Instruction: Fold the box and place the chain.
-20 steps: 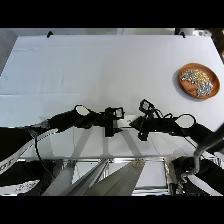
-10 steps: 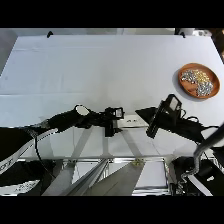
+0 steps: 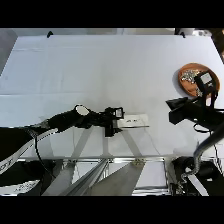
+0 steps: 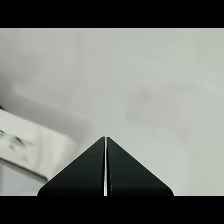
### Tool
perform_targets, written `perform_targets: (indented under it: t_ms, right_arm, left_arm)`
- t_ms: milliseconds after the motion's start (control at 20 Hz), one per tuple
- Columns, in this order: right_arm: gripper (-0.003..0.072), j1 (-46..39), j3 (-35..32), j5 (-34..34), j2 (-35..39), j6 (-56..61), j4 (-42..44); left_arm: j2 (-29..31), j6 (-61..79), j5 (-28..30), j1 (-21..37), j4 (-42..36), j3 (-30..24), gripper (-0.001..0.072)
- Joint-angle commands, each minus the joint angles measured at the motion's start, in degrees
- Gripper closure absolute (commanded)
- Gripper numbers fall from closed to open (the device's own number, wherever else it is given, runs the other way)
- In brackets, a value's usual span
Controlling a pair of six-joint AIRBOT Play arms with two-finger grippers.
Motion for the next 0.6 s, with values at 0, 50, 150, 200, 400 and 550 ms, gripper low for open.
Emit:
perform_targets:
  t_ms: [0, 50, 150, 200, 400, 550]
  right_arm:
    - [0.0671, -9.01, 4.79, 19.91, -7.43, 6.19, -7.17]
    - [0.0671, -11.37, 4.79, 24.28, -10.88, 6.14, -7.34]
    - [0.0670, -14.93, 4.79, 30.88, -18.08, 6.05, -8.07]
    - [0.0668, -16.09, 4.79, 32.72, -21.42, 6.10, -8.61]
    - [0.0667, -16.83, 4.79, 30.03, -28.00, 9.18, -10.32]
    - [0.0667, -16.83, 4.79, 25.70, -28.04, 10.99, -10.08]
  left_arm:
    - [0.04, 0.00, 0.02, 0.00, 0.02, 0.07, 0.0573]
    - [0.04, 0.00, 0.00, 0.00, 0.02, 0.07, 0.0573]
    - [0.04, 0.00, 0.02, 0.00, 0.02, 0.07, 0.0573]
    - [0.04, 0.00, 0.02, 0.00, 0.02, 0.07, 0.0573]
    - [0.04, -0.02, 0.02, 0.00, 0.00, 0.07, 0.0573]
    - [0.04, -0.02, -1.33, 0.00, 0.02, 0.07, 0.0573]
